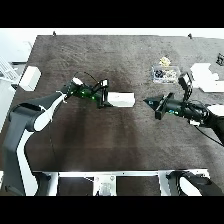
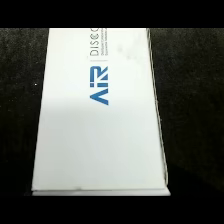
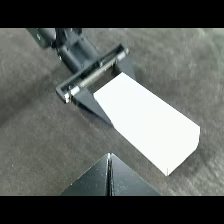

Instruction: Fold the box and place the chain.

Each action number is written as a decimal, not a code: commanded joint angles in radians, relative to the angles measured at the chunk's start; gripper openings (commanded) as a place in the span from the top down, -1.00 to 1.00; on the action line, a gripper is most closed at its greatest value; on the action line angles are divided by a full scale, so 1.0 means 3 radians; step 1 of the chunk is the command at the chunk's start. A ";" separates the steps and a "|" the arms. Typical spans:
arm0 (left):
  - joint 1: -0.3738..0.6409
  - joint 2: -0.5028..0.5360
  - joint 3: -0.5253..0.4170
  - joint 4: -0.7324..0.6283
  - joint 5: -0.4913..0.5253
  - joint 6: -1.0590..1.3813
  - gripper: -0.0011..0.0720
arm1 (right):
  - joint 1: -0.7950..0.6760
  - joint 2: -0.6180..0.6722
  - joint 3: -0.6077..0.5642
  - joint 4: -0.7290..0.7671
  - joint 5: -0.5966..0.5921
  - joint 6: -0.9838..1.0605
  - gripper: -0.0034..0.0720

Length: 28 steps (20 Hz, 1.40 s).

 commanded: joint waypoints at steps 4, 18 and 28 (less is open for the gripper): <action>0.0001 0.0001 0.0001 -0.0153 0.0052 0.0000 -0.47 | -0.0041 0.0074 -0.0112 0.0024 -0.0033 -0.0004 0.87; 0.0001 0.0009 0.0004 -0.0201 0.0029 -0.0179 -0.04 | -0.0041 0.0074 -0.0112 0.0024 -0.0033 -0.0004 0.87; 0.0947 0.1284 -0.0572 -0.0117 0.1815 -0.1692 0.93 | -0.0043 0.0074 -0.0112 0.0022 -0.0034 -0.0004 0.87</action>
